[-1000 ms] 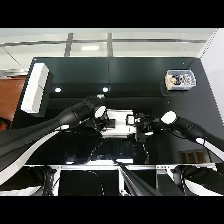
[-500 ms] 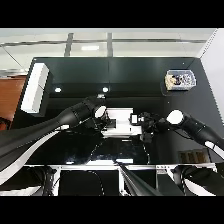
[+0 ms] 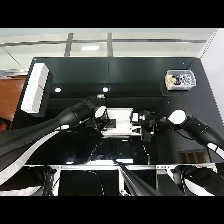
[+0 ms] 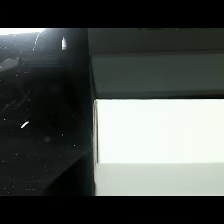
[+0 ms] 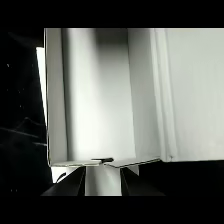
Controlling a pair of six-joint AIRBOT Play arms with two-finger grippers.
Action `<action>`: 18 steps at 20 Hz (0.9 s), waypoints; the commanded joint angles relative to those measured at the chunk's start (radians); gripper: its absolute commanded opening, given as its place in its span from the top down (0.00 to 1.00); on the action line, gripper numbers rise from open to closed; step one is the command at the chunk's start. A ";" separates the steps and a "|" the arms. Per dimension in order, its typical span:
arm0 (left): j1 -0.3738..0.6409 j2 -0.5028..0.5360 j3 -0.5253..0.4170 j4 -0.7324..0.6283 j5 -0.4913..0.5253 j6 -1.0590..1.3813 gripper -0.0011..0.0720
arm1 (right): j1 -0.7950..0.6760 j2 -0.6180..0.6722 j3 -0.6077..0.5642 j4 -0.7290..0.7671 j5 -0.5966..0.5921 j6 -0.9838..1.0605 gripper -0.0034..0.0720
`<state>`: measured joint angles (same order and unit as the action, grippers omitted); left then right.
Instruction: Fold the box and place the chain.
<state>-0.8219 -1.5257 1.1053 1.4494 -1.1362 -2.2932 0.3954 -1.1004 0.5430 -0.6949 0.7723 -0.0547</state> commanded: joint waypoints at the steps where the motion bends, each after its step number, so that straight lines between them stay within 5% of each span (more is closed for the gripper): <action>1: 0.000 0.000 0.000 0.000 0.003 0.001 0.96 | 0.019 -0.026 0.000 0.117 -0.018 -0.005 0.64; 7: 0.000 0.000 0.000 0.000 0.009 0.001 0.96 | 0.024 -0.074 0.000 0.174 -0.016 0.007 0.64; 8: 0.000 0.000 0.000 0.000 0.009 0.001 0.96 | 0.024 -0.075 0.000 0.175 -0.017 0.011 0.59; 9: 0.000 0.000 0.000 0.000 0.009 0.001 0.96 | 0.024 -0.077 0.000 0.175 -0.022 0.019 0.26; 10: 0.000 0.000 0.000 0.000 0.010 0.001 0.96 | 0.024 -0.077 0.000 0.168 -0.018 0.025 0.30; 11: 0.000 0.000 0.000 0.000 0.010 0.001 0.96 | 0.024 -0.077 0.000 0.161 -0.015 0.038 0.58; 13: 0.000 0.000 0.000 0.000 0.009 0.001 0.96 | 0.024 -0.078 0.000 0.162 -0.021 0.059 0.34; 14: 0.000 0.000 0.000 0.000 0.009 0.001 0.96 | 0.021 -0.077 0.000 0.147 -0.020 0.101 0.70; 15: 0.000 0.000 0.000 0.000 0.009 0.001 0.96 | 0.016 -0.071 0.001 0.119 -0.018 0.183 0.93; 18: 0.000 0.000 0.000 0.000 0.009 0.000 0.96 | -0.054 0.006 0.028 0.005 0.102 0.632 0.94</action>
<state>-0.8219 -1.5257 1.1053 1.4475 -1.1202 -2.2944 0.3866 -1.1423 0.5522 -0.5957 0.7849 0.2226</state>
